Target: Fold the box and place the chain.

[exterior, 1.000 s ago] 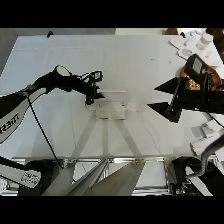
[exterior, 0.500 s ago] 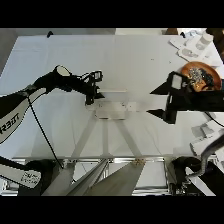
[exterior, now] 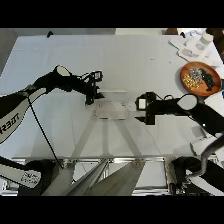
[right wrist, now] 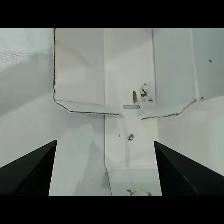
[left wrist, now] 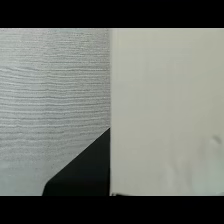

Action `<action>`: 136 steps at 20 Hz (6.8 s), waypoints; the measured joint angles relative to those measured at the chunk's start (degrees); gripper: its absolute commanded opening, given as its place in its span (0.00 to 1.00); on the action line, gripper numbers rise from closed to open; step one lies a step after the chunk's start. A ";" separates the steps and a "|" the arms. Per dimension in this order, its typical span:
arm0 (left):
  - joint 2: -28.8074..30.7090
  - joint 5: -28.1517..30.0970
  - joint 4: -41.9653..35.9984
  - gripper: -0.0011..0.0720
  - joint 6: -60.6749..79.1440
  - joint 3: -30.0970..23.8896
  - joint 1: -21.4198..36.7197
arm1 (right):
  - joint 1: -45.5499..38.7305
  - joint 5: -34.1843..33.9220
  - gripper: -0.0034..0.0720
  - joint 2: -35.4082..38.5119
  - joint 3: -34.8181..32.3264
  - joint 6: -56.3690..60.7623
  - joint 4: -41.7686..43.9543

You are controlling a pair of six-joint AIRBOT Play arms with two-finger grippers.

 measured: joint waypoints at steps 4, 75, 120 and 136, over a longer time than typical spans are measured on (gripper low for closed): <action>0.00 0.00 0.00 0.03 0.00 0.00 0.00 | 1.60 -3.26 0.94 -4.52 -0.66 -4.42 4.83; -0.02 -0.24 0.13 0.03 0.04 -0.02 0.02 | -1.49 6.80 0.97 -27.98 17.75 -0.74 15.52; -0.02 -0.02 0.00 0.03 0.00 -0.02 -0.02 | -1.49 8.70 0.96 -32.72 17.70 -4.94 14.73; -0.02 -0.04 0.00 0.03 0.00 -0.02 -0.02 | -1.46 8.72 0.63 -32.74 17.68 -4.92 14.60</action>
